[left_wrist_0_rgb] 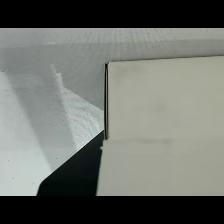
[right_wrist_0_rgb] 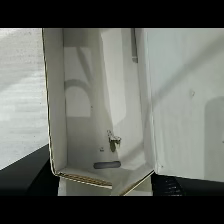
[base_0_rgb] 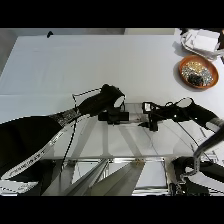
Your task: Fold the box and place the chain.
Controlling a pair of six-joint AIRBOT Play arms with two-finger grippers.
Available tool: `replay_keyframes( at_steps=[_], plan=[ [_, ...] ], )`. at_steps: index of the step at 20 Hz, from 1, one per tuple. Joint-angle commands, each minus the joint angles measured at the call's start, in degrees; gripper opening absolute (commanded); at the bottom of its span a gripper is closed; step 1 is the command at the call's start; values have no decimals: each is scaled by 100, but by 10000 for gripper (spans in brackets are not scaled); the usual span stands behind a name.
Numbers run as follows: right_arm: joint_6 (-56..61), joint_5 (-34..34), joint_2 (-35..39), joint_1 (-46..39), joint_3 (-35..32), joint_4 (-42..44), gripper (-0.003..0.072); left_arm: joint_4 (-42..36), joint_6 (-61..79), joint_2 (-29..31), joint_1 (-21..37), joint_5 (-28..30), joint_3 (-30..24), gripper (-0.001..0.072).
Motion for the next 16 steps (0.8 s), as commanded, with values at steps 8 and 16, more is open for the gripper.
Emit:
replay_keyframes(
  at_steps=[8,16],
  plan=[
    [-2,-11,4,-4,4,2,321,-46,9,96,4,173,-4,220],
    [-2,-13,4,-4,4,2,321,-48,732,599,273,179,-4,339]
  ],
)
